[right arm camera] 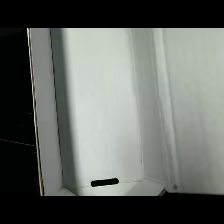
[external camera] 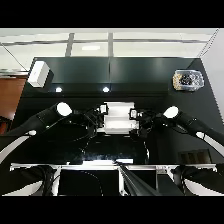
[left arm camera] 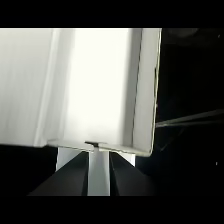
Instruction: Fold the box and place the chain.
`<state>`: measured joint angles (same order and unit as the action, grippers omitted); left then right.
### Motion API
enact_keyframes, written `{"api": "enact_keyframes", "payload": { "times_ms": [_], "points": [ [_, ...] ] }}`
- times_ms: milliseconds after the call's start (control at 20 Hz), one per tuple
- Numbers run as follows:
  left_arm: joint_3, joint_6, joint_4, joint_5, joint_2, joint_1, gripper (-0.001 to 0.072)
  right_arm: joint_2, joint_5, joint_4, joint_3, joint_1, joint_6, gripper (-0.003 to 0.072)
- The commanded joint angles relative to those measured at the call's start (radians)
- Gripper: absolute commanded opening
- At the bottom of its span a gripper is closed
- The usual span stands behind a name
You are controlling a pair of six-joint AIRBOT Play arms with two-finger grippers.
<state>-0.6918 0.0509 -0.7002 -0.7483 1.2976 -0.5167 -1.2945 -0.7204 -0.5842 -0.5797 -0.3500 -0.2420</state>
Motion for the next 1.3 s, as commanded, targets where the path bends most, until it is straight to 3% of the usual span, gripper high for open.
{"api": "enact_keyframes", "payload": {
  "times_ms": [0, 300, 400, 550, 600, 650, 700, 800, 850, 900, 950, 1100, 1250],
  "points": [
    [0.0, -0.036, 0.113, 0.035, 0.034, -0.016, 0.0153, 0.0, 0.0, 0.0, 0.0, -0.001, 0.0, 0.0079],
    [0.0, -0.046, 0.14, 0.051, 0.036, -0.028, 0.0165, 0.0, 0.0, 0.0, 0.0, -0.001, 0.0, 0.0078],
    [0.0, -0.047, 0.14, 0.049, 0.036, -0.028, 0.0294, 0.0, 0.0, 0.0, 0.0, -0.001, 0.0, 0.0079],
    [0.0, -0.046, 0.136, 0.044, 0.036, -0.028, 0.0289, 0.0, 0.0, 0.0, 0.0, -0.001, 0.0, 0.0078],
    [0.0, -0.047, 0.135, 0.037, 0.036, -0.028, 0.0215, 0.0, 0.0, 0.0, 0.0, -0.001, 0.0, 0.0079],
    [0.0, -0.047, 0.136, 0.036, 0.036, -0.028, 0.0188, 0.0, 0.0, 0.0, 0.0, -0.001, 0.0, 0.0079],
    [0.0, -0.047, 0.136, 0.035, 0.035, -0.028, 0.0281, 0.0, 0.0, 0.0, 0.0, -0.001, 0.0, 0.0079],
    [0.0, -0.047, 0.135, 0.034, 0.035, -0.028, 0.0291, 0.0, 0.0, 0.0, 0.0, -0.001, 0.0, 0.0079],
    [0.0, -0.044, 0.132, 0.027, 0.032, -0.028, 0.0278, 0.0, 0.0, 0.0, 0.0, -0.001, 0.0, 0.0079],
    [-0.001, -0.041, 0.12, 0.013, 0.02, -0.026, 0.0081, 0.0, 0.0, 0.0, 0.0, -0.001, 0.0, 0.0079],
    [-0.004, -0.005, 0.092, 0.003, -0.002, -0.016, 0.0028, 0.0, 0.0, 0.0, 0.0, -0.001, 0.0, 0.0079],
    [-0.018, 0.415, -0.075, -0.008, -0.116, 0.076, 0.0027, 0.0, 0.0, 0.0, 0.0, -0.001, 0.0, 0.0079],
    [-0.038, 0.777, -0.237, -0.196, -0.238, 0.273, 0.0027, 0.0, 0.0, 0.0, 0.001, -0.001, 0.0, 0.0079]
  ]
}}
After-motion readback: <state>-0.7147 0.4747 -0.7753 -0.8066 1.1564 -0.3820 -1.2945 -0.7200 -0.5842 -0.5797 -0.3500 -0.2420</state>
